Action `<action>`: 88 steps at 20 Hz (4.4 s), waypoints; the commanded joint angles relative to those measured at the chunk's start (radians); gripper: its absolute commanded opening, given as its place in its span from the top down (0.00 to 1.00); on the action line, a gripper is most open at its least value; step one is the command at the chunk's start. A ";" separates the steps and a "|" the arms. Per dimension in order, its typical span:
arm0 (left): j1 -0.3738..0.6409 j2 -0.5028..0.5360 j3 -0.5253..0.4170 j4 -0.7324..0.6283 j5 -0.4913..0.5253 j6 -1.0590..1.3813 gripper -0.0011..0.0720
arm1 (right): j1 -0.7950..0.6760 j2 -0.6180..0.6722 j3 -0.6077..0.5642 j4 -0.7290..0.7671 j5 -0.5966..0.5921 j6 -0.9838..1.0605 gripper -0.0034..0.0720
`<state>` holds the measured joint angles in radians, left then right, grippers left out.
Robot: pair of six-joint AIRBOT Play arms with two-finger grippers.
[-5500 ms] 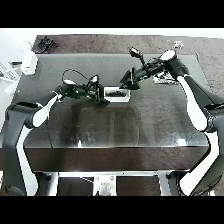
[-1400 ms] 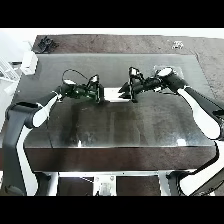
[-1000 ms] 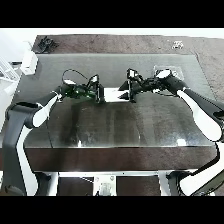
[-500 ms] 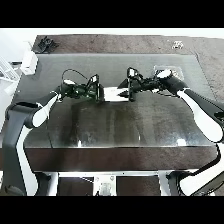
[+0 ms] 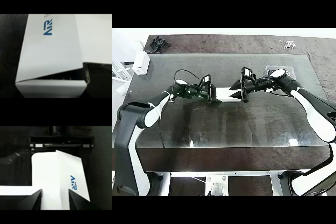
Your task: Fold the box and place the chain.
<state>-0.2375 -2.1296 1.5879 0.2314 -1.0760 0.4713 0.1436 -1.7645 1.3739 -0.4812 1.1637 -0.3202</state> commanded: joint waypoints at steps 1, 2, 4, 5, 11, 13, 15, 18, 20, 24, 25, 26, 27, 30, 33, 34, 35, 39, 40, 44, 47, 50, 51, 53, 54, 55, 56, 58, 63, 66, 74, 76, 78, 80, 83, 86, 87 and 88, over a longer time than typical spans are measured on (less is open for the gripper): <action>0.000 0.000 0.001 0.000 0.002 0.000 0.33 | -0.003 -0.014 0.001 -0.001 0.014 0.008 0.41; 0.000 0.000 0.001 0.000 0.002 0.000 0.33 | -0.003 -0.024 0.001 -0.001 0.000 0.007 0.41; 0.000 0.000 0.001 0.000 0.002 0.000 0.33 | -0.002 -0.040 0.001 0.000 -0.035 0.003 0.41; 0.000 0.000 0.001 0.000 0.002 0.000 0.33 | -0.002 -0.045 0.001 0.000 -0.050 0.000 0.40; 0.000 0.000 0.001 0.000 0.002 0.000 0.33 | -0.002 -0.054 0.001 0.000 -0.076 -0.045 0.37; 0.000 0.000 0.001 0.000 0.002 0.000 0.33 | -0.002 -0.054 0.002 0.000 -0.087 -0.048 0.37; 0.000 0.000 0.001 0.000 0.002 0.000 0.33 | -0.002 -0.053 0.002 0.000 -0.092 -0.049 0.37; 0.000 0.000 0.001 0.000 0.002 0.000 0.33 | -0.002 -0.052 0.014 0.000 -0.094 -0.051 0.42; 0.000 0.000 0.001 0.000 0.002 0.000 0.33 | -0.002 -0.052 0.031 0.000 -0.094 -0.051 0.42; 0.000 0.000 0.001 0.000 0.002 0.000 0.33 | 0.000 -0.052 0.050 0.000 -0.094 -0.051 0.42; 0.000 0.000 0.001 0.000 0.002 0.000 0.33 | 0.000 -0.050 0.054 0.000 -0.094 -0.051 0.42; 0.000 0.000 0.001 0.000 0.002 0.000 0.33 | 0.001 -0.045 0.058 0.001 -0.094 -0.051 0.42; 0.000 0.000 0.001 0.000 0.002 0.000 0.33 | 0.002 -0.040 0.061 0.006 -0.094 -0.051 0.42; 0.000 0.000 0.001 0.000 0.002 0.000 0.33 | 0.006 -0.013 0.072 0.013 -0.094 -0.051 0.42; 0.000 0.000 0.001 0.000 0.002 0.000 0.33 | 0.006 0.002 0.072 0.014 -0.094 -0.051 0.42; 0.000 0.000 0.001 0.000 0.002 0.000 0.33 | 0.005 0.001 0.071 0.006 -0.096 -0.051 0.42; 0.000 0.000 0.001 0.000 0.002 0.000 0.33 | 0.005 0.000 0.071 0.006 -0.104 -0.052 0.42; 0.000 0.000 0.001 0.000 0.002 0.000 0.33 | 0.006 -0.003 0.071 0.003 -0.151 -0.051 0.42; 0.000 0.000 0.001 0.000 0.002 0.000 0.33 | 0.006 -0.008 0.071 -0.002 -0.151 -0.051 0.42; 0.000 0.000 0.001 0.000 0.002 0.000 0.33 | 0.007 -0.027 0.069 -0.002 -0.151 -0.051 0.42; 0.000 0.000 0.001 0.000 0.002 0.000 0.33 | 0.007 -0.027 0.069 -0.001 -0.154 -0.052 0.42; 0.000 0.000 0.001 0.000 0.002 0.000 0.33 | 0.007 -0.027 0.069 -0.001 -0.154 -0.052 0.42; 0.000 0.000 0.001 0.000 0.002 0.000 0.33 | 0.007 -0.027 0.069 -0.001 -0.154 -0.051 0.42; 0.000 0.000 0.001 0.000 0.002 0.000 0.33 | 0.007 -0.028 0.069 -0.002 -0.154 -0.051 0.42; 0.000 0.000 0.001 0.000 0.002 0.000 0.33 | 0.007 -0.028 0.069 -0.001 -0.154 -0.051 0.42; 0.000 0.000 0.001 0.000 0.002 0.000 0.33 | 0.007 -0.028 0.069 -0.001 -0.154 -0.051 0.42; 0.000 0.000 0.001 0.000 0.002 0.000 0.33 | 0.007 -0.028 0.069 -0.001 -0.154 -0.051 0.42; 0.000 0.000 0.001 0.000 0.002 0.000 0.33 | 0.010 -0.028 0.068 -0.001 -0.161 -0.051 0.42; 0.000 0.000 0.001 0.000 0.002 0.000 0.33 | 0.031 -0.029 0.068 -0.002 -0.181 -0.051 0.42; 0.000 0.000 0.001 0.000 0.002 0.000 0.33 | 0.031 -0.030 0.067 -0.002 -0.181 -0.051 0.42; 0.000 0.000 0.001 0.000 0.002 0.000 0.33 | 0.039 -0.029 0.056 0.009 -0.252 -0.049 0.42; 0.000 0.000 0.001 0.000 0.002 0.000 0.33 | 0.042 -0.029 0.046 0.006 -0.233 -0.028 0.42; 0.000 0.000 0.001 0.000 0.002 0.000 0.33 | 0.042 -0.029 0.023 0.007 -0.214 -0.029 0.50; 0.000 0.000 0.001 0.000 0.002 0.000 0.33 | 0.042 -0.029 -0.002 0.007 -0.201 -0.028 0.51; 0.000 0.000 0.001 0.000 0.002 0.000 0.33 | 0.042 -0.029 -0.021 0.011 -0.132 -0.023 0.51; 0.000 0.000 0.001 0.000 0.002 0.000 0.33 | 0.040 -0.029 -0.036 0.010 -0.111 0.005 0.51; 0.000 0.000 0.001 0.000 0.002 0.000 0.33 | 0.037 -0.029 -0.042 0.011 -0.110 0.006 0.50; 0.000 0.000 0.001 0.000 0.002 0.000 0.33 | 0.037 -0.029 -0.050 0.011 -0.105 0.005 0.50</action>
<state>-0.2390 -2.1292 1.5879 0.2390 -1.0916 0.4778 0.1818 -1.7935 1.3437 -0.4595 1.0119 -0.3267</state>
